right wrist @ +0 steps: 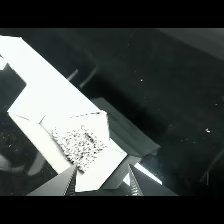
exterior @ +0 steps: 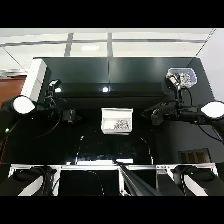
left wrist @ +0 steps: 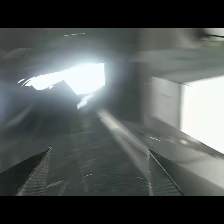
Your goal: Fold the box and place the chain.
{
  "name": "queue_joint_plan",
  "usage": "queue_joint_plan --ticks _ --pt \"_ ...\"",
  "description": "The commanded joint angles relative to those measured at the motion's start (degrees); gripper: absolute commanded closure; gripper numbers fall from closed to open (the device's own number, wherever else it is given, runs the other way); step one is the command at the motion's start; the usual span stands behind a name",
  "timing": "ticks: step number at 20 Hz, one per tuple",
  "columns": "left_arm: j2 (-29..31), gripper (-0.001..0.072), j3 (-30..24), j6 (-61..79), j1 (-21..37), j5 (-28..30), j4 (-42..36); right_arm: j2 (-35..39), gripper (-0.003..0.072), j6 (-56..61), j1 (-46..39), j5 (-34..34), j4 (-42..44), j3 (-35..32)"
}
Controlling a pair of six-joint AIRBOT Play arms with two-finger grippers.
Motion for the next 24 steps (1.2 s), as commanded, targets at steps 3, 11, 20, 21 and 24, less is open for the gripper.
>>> queue_joint_plan --ticks 3,11,20,21,24 --pt "1.38 0.0007 -4.15 56.35 2.14 1.25 -21.84 0.04 0.0305 -0.02 0.0 -1.38 0.0 0.0" --pt "-9.16 -0.0005 -3.98 91.21 -5.86 13.11 -23.74 0.04 0.0305 0.0 0.0 -3.48 0.0 0.0" --pt "-15.26 0.0 -3.06 87.17 -9.62 6.32 -24.74 0.04 0.0305 -0.02 0.0 -3.39 0.02 0.0" --pt "-15.28 -0.0001 -3.06 86.23 -10.08 7.23 -25.05 0.04 0.0305 -0.02 0.02 -3.39 0.02 0.0" --pt "-15.37 -0.0002 -3.06 86.12 -10.6 7.91 -27.19 0.04 0.0305 -0.02 0.02 -3.37 0.02 0.0"
